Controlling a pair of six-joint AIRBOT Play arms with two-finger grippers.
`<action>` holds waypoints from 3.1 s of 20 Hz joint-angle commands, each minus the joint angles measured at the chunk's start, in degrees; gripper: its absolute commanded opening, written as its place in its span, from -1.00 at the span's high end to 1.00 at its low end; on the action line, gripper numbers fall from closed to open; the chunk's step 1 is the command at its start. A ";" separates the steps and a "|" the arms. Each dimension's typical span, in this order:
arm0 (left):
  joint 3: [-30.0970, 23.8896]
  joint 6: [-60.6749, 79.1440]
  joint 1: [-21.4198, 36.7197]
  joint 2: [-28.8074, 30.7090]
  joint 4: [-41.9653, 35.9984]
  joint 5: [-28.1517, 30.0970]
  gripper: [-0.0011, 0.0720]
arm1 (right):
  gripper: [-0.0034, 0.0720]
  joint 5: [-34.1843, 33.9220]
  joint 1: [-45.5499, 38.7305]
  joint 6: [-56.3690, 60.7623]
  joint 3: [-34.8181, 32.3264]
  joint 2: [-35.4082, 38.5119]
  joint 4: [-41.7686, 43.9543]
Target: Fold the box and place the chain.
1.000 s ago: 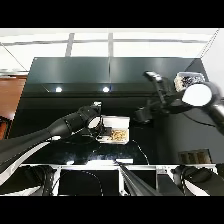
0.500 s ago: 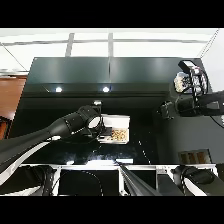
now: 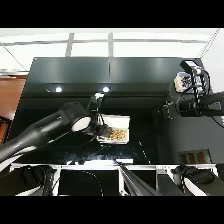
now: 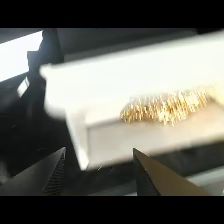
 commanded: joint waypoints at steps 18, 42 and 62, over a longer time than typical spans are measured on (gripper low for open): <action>-40.68 126.60 52.37 15.26 -66.49 4.46 -0.98 | -0.19 -0.39 -0.04 0.90 -0.02 0.02 -0.13; -28.37 139.29 32.76 -3.54 -56.46 16.79 -0.98 | -0.19 -0.48 -0.04 4.28 -0.02 0.02 -0.31; -27.58 134.73 29.81 -4.31 -53.13 15.45 -0.98 | -0.19 -0.44 -0.04 4.28 -0.02 0.02 -1.36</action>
